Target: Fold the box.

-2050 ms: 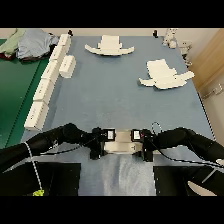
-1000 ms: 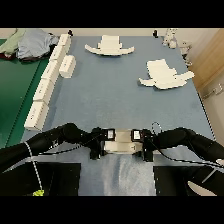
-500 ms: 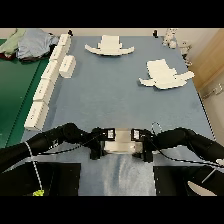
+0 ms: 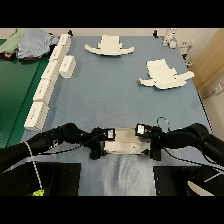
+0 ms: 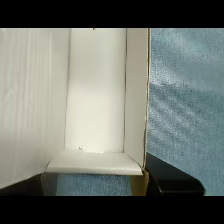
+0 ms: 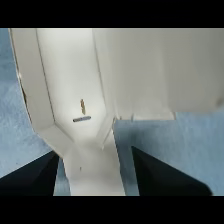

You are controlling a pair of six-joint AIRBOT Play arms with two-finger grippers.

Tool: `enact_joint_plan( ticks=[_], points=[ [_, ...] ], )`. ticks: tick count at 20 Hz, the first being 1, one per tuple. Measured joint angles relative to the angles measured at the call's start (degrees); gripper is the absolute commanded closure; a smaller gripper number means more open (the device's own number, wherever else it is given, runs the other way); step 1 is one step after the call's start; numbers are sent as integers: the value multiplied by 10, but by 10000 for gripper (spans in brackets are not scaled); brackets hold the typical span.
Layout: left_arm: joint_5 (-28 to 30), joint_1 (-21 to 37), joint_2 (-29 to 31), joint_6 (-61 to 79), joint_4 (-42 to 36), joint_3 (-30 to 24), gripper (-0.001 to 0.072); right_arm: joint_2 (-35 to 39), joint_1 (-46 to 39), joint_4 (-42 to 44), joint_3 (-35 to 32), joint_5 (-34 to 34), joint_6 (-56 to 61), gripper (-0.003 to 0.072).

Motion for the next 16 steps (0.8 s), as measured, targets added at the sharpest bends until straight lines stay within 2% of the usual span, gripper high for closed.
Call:
enact_joint_plan(
  ticks=[5,6,7,9,11,16],
  points=[
    [0,0,0,0,0,0,288,71,0,-132,45,-109,231,-13],
    [0,0,0,0,0,0,288,84,0,-144,54,-123,268,50],
    [0,0,0,0,0,0,288,95,0,-148,64,-131,298,179],
    [0,0,0,0,0,0,288,110,0,-133,83,-140,345,311],
    [0,0,0,0,0,0,288,114,0,-93,94,-137,371,565],
    [0,0,0,0,0,0,288,82,0,24,104,-77,398,606]
  ],
)
